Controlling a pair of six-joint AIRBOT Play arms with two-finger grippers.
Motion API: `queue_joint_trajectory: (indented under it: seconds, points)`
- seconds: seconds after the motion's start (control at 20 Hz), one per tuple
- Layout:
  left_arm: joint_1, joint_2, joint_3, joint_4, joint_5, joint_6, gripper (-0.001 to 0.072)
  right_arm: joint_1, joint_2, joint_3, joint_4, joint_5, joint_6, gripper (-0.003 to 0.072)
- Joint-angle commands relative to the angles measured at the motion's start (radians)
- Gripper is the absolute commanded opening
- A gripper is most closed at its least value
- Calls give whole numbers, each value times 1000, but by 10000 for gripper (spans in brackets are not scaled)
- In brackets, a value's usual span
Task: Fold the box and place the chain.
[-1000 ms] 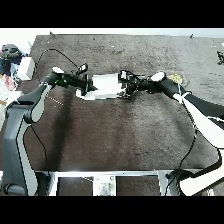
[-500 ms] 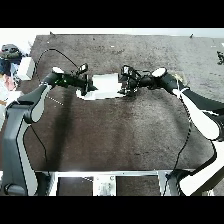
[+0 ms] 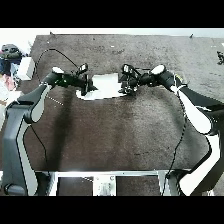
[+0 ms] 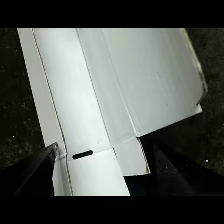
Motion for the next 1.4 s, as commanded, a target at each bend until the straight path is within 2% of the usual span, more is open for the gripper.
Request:
queue_joint_trajectory:
  seconds: [0.0,0.3,0.4,0.85,1.1,1.35]
  points:
    - [0,0,0,0,0,0,13,-1,-29,47,-4,37,5,661]
    - [0,0,0,0,0,0,14,-1,-79,74,-3,117,27,659]
    - [0,0,0,0,0,0,14,-1,-80,74,-3,145,28,610]
    - [0,0,0,0,0,0,14,1,-100,74,-3,158,31,610]
    - [0,0,0,0,0,0,14,2,-113,75,44,171,18,609]
    - [0,0,0,0,-1,0,14,9,-187,180,49,222,46,609]
